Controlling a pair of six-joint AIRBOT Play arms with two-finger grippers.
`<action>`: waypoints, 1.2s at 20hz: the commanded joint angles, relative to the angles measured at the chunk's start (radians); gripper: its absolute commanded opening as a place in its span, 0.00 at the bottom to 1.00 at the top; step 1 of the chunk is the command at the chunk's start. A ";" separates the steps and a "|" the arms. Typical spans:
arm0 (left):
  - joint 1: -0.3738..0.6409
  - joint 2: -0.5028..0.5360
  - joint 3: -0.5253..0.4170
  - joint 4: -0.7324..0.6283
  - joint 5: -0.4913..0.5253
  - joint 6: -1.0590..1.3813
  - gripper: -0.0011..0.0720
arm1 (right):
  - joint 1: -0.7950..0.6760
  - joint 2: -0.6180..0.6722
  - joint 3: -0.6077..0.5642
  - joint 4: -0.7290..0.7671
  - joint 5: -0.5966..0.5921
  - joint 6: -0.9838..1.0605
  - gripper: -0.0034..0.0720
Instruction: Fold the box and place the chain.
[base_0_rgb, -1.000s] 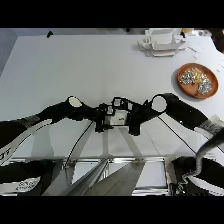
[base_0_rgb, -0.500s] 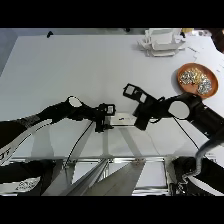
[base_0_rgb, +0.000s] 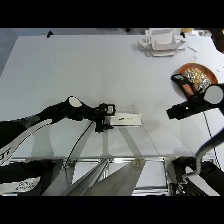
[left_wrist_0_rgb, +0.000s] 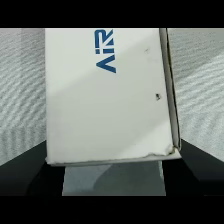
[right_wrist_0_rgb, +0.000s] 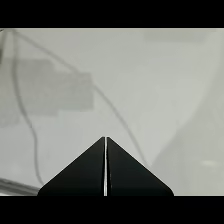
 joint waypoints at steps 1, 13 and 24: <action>0.000 0.000 0.000 0.000 -0.002 0.000 0.39 | -0.134 0.002 -0.003 -0.013 -0.002 0.126 0.07; 0.000 0.000 0.000 0.000 -0.006 0.000 0.39 | -0.134 0.003 -0.003 0.014 -0.006 0.169 0.07; 0.000 0.000 0.000 0.000 -0.007 -0.001 0.39 | -0.134 0.003 -0.003 0.014 -0.006 0.169 0.07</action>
